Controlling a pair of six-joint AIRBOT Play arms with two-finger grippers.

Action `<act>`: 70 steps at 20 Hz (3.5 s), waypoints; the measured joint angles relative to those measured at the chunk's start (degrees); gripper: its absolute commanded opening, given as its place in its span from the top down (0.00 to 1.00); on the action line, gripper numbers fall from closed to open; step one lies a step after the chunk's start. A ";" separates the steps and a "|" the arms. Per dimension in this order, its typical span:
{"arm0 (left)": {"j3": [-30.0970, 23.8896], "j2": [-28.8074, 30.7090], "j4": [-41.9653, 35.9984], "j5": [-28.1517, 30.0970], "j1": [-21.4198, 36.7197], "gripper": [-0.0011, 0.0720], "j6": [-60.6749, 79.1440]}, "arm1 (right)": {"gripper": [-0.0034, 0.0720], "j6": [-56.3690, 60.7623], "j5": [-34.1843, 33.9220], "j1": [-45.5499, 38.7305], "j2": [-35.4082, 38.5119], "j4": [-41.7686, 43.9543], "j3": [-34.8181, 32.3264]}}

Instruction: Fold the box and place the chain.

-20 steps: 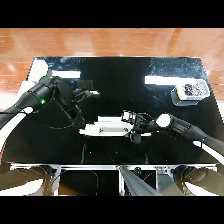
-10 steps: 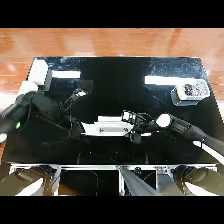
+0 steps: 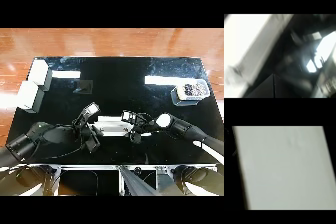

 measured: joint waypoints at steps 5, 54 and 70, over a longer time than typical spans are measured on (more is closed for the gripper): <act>-0.81 -3.98 -0.24 -15.23 -2.80 0.96 0.17 | 0.27 0.00 -0.07 -0.02 -0.02 0.61 0.00; 0.87 -2.47 8.52 -6.34 10.05 0.96 -2.78 | 0.27 0.00 -0.79 -0.02 -0.07 0.50 0.00; 0.81 -2.54 14.71 7.48 15.06 0.15 29.14 | 0.27 -0.02 -0.59 -0.04 -0.13 0.85 0.00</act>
